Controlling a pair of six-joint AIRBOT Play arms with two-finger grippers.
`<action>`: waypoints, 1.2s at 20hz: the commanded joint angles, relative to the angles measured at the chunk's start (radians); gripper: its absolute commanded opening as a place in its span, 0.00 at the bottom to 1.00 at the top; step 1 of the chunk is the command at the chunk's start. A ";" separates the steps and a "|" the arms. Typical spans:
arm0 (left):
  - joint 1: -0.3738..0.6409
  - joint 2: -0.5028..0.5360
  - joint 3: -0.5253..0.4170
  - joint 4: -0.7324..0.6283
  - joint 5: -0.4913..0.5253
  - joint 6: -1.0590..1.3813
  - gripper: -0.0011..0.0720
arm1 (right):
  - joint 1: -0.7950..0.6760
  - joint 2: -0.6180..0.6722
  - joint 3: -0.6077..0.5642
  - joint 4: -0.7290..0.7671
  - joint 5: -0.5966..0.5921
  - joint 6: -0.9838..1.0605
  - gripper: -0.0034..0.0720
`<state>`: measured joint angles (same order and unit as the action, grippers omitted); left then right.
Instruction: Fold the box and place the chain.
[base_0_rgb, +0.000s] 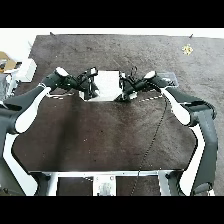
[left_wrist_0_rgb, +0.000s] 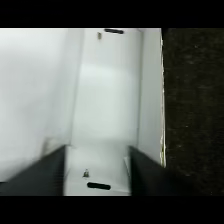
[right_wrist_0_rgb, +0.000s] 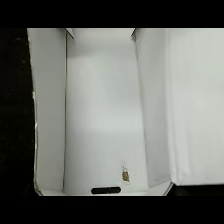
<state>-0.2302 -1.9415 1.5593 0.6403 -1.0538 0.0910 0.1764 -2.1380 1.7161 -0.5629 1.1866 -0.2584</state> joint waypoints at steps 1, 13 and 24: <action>0.022 0.002 0.040 0.044 -0.049 -0.103 0.37 | 0.001 0.000 0.000 -0.001 0.000 -0.002 0.64; 0.254 0.002 0.312 0.150 -0.423 -1.059 0.02 | 0.001 0.000 0.000 -0.001 0.000 -0.003 0.64; 0.297 0.015 0.176 0.196 -0.332 -1.174 0.02 | 0.001 0.000 0.000 -0.001 0.000 -0.003 0.64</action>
